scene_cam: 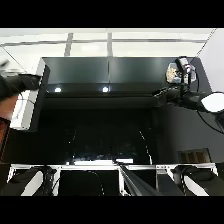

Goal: Fold the box and place the chain.

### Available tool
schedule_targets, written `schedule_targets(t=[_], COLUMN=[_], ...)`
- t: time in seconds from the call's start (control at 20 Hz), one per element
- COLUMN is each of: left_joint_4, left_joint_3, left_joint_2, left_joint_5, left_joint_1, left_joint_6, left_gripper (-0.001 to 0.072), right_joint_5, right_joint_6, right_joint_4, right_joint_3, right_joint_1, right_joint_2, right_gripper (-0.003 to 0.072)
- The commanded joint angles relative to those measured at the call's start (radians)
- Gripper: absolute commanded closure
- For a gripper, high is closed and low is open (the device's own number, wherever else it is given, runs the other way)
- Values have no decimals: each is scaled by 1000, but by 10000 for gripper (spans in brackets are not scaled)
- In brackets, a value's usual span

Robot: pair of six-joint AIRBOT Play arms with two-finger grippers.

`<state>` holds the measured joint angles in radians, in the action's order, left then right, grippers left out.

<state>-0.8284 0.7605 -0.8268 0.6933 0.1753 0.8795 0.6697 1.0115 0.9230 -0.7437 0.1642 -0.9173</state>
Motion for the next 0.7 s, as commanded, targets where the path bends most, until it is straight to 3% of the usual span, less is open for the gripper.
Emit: schedule_targets(t=[0.0,0.15,0.65], left_joint_4=[-66,-64,-64], left_joint_3=[-160,-159,-159], left_joint_2=[75,72,46], left_joint_5=[-110,-115,-116], left_joint_1=[-82,-82,-82], left_joint_6=[11,11,11], left_gripper=[683,683,683], right_joint_5=[-128,-40,-37], right_joint_6=[79,92,92], right_joint_4=[208,204,204], right_joint_3=[51,68,68], right_joint_1=[16,-37,-39], right_joint_2=[-31,-39,-39], right_gripper=[676,676,676])
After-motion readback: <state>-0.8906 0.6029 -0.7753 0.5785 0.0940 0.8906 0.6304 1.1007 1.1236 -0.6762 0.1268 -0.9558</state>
